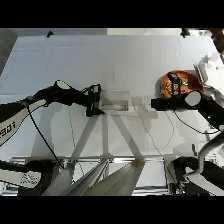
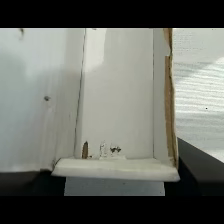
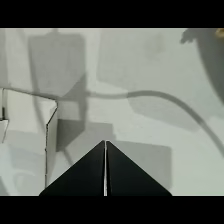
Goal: Fold the box and place the chain.
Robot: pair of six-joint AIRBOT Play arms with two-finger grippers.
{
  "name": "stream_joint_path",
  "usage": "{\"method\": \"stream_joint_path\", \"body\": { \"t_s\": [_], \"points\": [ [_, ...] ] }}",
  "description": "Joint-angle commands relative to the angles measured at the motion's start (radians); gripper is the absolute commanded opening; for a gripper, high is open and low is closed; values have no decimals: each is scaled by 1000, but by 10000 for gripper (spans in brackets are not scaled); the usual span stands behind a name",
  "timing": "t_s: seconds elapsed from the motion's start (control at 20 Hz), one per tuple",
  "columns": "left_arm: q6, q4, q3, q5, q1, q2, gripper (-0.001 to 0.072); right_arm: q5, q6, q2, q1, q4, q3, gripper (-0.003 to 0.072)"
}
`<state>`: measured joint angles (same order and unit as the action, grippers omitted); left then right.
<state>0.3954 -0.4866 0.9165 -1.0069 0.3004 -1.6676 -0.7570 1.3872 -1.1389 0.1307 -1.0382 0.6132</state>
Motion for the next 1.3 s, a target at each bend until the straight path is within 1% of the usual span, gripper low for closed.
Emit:
{"method": "stream_joint_path", "body": {
  "t_s": [0.0, 0.15, 0.25, 0.45, 0.5, 0.7, 0.75, 0.8, 0.85, 0.9, 1.05, 1.25],
  "points": [
    [0, 0, 0, 0, 0, 0, 260, 1, -171, -73, 0, 229, -27, 1],
    [0, 0, 0, 0, 0, 0, 260, 9, -175, -129, 43, 243, -37, 0],
    [0, 0, 0, 0, 0, 0, 260, 15, -214, -163, 69, 310, -38, 1],
    [0, 0, 0, 0, 0, 0, 260, -10, -368, -163, 91, 543, -37, 2],
    [0, 0, 0, 0, 0, 0, 260, -14, -372, -161, 93, 571, -37, 3],
    [0, 0, 0, 0, 0, 0, 260, -16, -363, -133, 115, 605, -37, 13],
    [0, 0, 0, 0, 0, 0, 260, -16, -364, -121, 117, 639, -37, 51],
    [0, 0, 0, 0, 0, 0, 260, -16, -364, -111, 117, 675, -37, 132],
    [0, 0, 0, 0, 0, 0, 260, -16, -364, -105, 117, 700, -37, 180],
    [0, 0, 0, 0, 0, 0, 260, -18, -364, -102, 118, 715, -37, 196],
    [0, 0, 0, 0, 0, 0, 260, -10, -364, -100, 154, 723, -37, 195],
    [0, 0, 0, 0, 0, 0, 260, 42, -364, -100, 197, 724, -37, 206]
  ]
}}
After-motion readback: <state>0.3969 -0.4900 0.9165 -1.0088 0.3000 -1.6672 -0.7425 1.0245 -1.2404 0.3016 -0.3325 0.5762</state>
